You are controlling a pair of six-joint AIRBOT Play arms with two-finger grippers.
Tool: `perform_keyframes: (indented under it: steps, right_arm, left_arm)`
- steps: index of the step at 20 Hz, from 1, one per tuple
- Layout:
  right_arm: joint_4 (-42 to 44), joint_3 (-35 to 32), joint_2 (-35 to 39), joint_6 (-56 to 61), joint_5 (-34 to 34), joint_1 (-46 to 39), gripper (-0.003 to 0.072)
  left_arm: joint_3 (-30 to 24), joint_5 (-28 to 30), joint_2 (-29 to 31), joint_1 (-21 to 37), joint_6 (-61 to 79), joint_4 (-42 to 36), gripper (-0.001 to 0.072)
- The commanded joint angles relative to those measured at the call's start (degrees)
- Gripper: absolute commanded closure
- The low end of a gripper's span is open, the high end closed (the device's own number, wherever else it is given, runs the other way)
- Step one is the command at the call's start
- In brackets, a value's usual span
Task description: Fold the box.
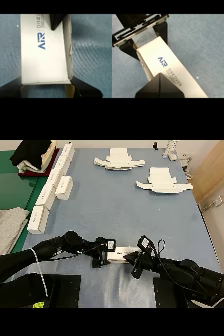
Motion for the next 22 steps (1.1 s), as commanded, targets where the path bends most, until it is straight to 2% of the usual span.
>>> perform_keyframes:
  steps: [1, 4, 9, 14, 18, 22]
  right_arm:
    - [-0.17, -0.15, -0.59, 0.02, -1.14, 0.0, 0.0685]
    - [-0.17, -0.13, 0.48, 0.04, -1.09, 0.0, 0.0685]
    - [-0.5, 0.52, 7.87, 0.0, -0.11, 0.0, 0.0685]
    - [-5.31, 2.34, 10.29, 0.02, 0.87, -0.81, 0.068]
    - [-13.16, 9.73, 4.46, 0.07, -3.1, -6.01, 0.068]
    - [-19.19, 25.29, -7.74, 6.19, -16.59, -16.87, 0.068]
  left_arm:
    - [0.04, 0.0, 0.0, -0.02, 0.0, 0.0, 0.011]
    - [0.04, 0.0, 0.0, -0.02, 0.0, 0.0, 0.0111]
    - [0.04, 0.0, 0.0, -0.02, 0.0, 0.0, 0.011]
    - [0.04, 0.0, 0.0, -0.02, 0.0, 0.0, 0.011]
    - [0.04, 0.0, 0.0, -0.02, 0.0, 0.0, 0.011]
    - [0.04, 0.0, 0.0, -0.02, 0.0, 0.0, 0.011]
